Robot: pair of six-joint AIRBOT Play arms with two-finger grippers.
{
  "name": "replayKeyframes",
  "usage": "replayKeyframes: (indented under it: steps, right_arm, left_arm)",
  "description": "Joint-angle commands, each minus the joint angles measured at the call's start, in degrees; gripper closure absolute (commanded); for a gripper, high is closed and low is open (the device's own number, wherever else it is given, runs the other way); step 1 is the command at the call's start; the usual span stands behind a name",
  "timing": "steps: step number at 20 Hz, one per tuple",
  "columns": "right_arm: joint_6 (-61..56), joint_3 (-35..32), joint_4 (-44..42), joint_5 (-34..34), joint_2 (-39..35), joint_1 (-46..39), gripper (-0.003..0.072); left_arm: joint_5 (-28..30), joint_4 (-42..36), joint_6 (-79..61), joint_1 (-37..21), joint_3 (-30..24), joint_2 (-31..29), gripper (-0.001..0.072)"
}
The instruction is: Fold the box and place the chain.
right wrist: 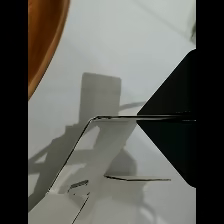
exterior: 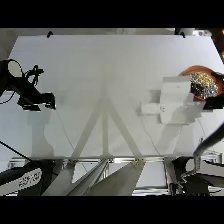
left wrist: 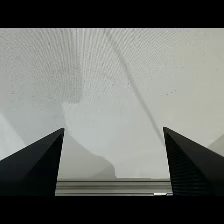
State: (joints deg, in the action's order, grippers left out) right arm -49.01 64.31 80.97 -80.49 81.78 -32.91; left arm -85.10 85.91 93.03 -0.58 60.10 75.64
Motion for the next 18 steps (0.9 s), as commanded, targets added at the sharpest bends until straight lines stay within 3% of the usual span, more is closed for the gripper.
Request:
replayKeyframes:
  steps: [1, 7, 13, 18]
  right_arm:
    - [3.15, -4.66, -14.23, -0.04, -6.29, 4.92, 0.0669]
    - [2.89, -18.1, -23.87, 5.81, -14.1, 25.9, 0.0669]
    - [-5.99, -24.22, -23.96, 17.88, -16.0, 45.03, 0.0669]
    - [-20.39, -25.44, -16.57, 27.89, -16.26, 50.47, 0.0669]
  left_arm:
    - [0.02, 0.0, 0.0, -0.04, -0.02, -0.04, 0.0015]
    - [0.02, 0.02, 0.0, -0.04, -0.02, -0.04, 0.0015]
    - [0.02, 0.0, -0.02, -0.04, -0.02, -0.04, 0.0015]
    - [0.02, 0.09, -0.42, -0.09, -0.02, -0.04, 0.0015]
